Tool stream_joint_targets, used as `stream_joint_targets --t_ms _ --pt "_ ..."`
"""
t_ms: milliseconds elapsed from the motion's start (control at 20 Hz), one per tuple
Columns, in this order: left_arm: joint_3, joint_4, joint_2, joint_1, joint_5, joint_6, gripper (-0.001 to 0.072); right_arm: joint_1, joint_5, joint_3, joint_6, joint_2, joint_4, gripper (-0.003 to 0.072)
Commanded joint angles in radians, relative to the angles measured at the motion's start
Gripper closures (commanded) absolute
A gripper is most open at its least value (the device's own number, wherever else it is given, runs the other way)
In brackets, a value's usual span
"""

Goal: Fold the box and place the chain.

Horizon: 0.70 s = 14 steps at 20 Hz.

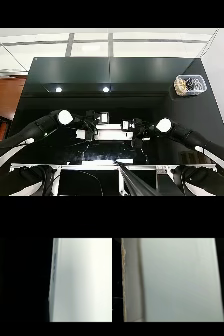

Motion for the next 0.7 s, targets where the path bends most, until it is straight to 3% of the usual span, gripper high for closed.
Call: stream_joint_targets --t_ms 0,50,150,200,300,400,450,550,650 --pt "0.000 0.000 0.000 0.000 0.002 0.000 0.0678 0.001 0.003 0.000 0.004 -0.001 -0.007 -0.0011" --pt "0.000 0.000 0.000 0.000 0.002 0.000 0.0677 0.002 0.003 0.000 0.004 -0.001 -0.007 0.0126" --pt "0.000 0.000 0.000 0.000 0.002 0.000 0.0676 0.002 0.003 0.000 0.004 -0.001 -0.008 0.0157" --pt "0.000 0.003 0.000 0.000 0.002 0.000 0.0627 0.001 0.003 0.000 0.004 -0.001 -0.008 0.0157" --pt "0.000 0.015 0.005 0.000 0.000 0.000 0.0387 0.002 0.003 0.000 0.004 -0.001 -0.008 0.0158" --pt "0.000 0.060 0.035 0.000 -0.021 -0.006 0.0197 0.002 0.003 0.000 0.004 -0.001 -0.008 0.0157" --pt "0.000 0.072 0.059 0.000 -0.029 -0.026 0.0162 0.002 0.002 0.000 0.004 -0.001 -0.008 0.0158" --pt "0.000 0.140 0.138 0.002 -0.057 -0.116 0.0161 0.002 0.002 0.000 0.004 -0.001 -0.008 0.0157" --pt "0.000 0.278 0.245 0.008 -0.160 -0.283 0.0161 0.002 0.002 0.000 0.004 -0.001 -0.008 0.0157"
